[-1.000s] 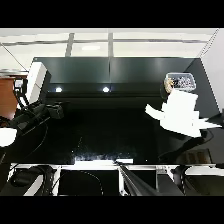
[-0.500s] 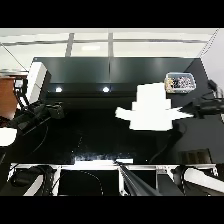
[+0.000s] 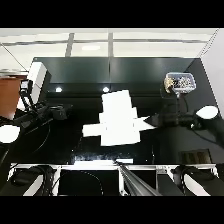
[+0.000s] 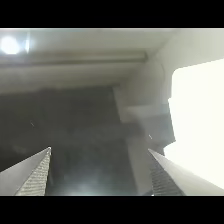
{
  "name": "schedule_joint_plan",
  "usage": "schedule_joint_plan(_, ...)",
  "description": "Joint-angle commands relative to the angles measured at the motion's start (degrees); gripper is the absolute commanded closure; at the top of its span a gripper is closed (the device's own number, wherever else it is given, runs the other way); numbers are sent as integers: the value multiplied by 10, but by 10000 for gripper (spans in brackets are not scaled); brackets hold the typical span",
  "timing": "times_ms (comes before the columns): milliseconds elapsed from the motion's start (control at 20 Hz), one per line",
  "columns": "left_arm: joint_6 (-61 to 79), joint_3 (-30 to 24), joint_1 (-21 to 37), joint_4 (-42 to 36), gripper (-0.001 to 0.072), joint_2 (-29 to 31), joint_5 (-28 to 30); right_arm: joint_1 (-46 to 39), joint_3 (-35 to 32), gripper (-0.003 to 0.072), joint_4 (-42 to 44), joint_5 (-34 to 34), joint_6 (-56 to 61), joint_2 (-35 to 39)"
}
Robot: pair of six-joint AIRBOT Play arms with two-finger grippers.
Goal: Fold the box and place the chain.
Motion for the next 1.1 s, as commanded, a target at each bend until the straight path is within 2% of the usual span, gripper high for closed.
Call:
schedule_joint_plan(0,-13,0,0,-32,7,-17,-89,127,-81,678,17,-177,-18,90)
schedule_joint_plan(100,-10,2,9,-85,8,-63,-164,200,-115,679,17,-282,5,121)
schedule_joint_plan(200,33,5,28,-137,8,-133,-231,252,-123,678,17,-322,7,123)
schedule_joint_plan(350,154,5,63,-259,9,-231,-258,281,-123,678,17,-332,28,123)
schedule_joint_plan(500,286,17,64,-368,9,-308,-283,281,-123,678,17,-328,36,123)
schedule_joint_plan(750,384,80,13,-371,10,-425,-351,281,-123,678,17,-325,49,123)
schedule_joint_plan(900,394,116,12,-357,10,-461,-367,281,-123,678,17,-317,57,123)
schedule_joint_plan(1000,393,140,11,-328,28,-481,-401,281,-123,678,17,-310,57,123)
schedule_joint_plan(1050,393,153,9,-311,64,-492,-419,281,-123,678,17,-306,57,123)
